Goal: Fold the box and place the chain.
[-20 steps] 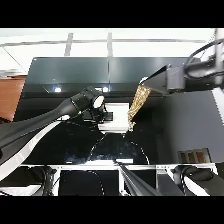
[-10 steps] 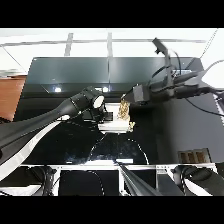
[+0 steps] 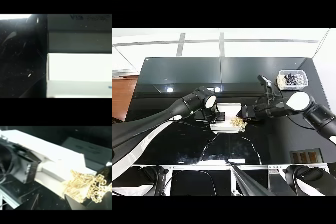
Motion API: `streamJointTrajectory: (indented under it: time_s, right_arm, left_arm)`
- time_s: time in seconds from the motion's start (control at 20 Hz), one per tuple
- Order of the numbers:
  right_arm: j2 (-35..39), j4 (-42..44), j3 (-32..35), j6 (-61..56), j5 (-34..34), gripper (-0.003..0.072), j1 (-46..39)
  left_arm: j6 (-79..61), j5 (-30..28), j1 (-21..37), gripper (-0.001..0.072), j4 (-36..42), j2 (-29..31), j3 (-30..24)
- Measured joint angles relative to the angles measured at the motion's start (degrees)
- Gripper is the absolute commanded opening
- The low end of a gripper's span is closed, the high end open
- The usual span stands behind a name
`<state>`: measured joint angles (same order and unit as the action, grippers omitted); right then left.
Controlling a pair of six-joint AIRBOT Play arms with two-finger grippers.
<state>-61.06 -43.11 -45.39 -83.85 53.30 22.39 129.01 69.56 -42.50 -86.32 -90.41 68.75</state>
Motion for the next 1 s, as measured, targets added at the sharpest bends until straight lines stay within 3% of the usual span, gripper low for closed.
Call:
streamJointTrajectory:
  time_s: [0.25, 0.45, 0.5, 0.55, 0.8, 1.0]
  right_arm:
    - [1.2, -1.1, -1.7, 7.2, 8.0, 0.0382, -9.3]
    - [2.3, -7.3, 0.1, 16.0, 12.1, 0.0387, -15.3]
    - [2.4, -8.4, 1.7, 19.4, 11.4, 0.0643, -15.7]
    - [2.5, -9.1, 3.5, 22.9, 9.7, 0.072, -15.7]
    - [1.4, -10.3, 11.8, 49.5, -2.1, 0.072, -9.5]
    - [-2.5, -3.1, 13.8, 73.8, -10.2, 0.072, -4.8]
  left_arm:
    - [0.0, 0.0, 0.0, 0.0026, 0.0, 0.0, 0.0]
    - [0.0, 0.0, 0.0, 0.0026, 0.0, 0.0, 0.0]
    - [0.0, 0.0, 0.0, 0.0026, 0.0, 0.0, 0.0]
    - [0.0, 0.0, 0.0, 0.0027, 0.0, 0.0, 0.0]
    - [0.0, 0.1, 0.0, 0.0026, 0.0, 0.0, 0.0]
    - [0.0, 0.1, 0.0, 0.0026, 0.0, 0.0, 0.0]
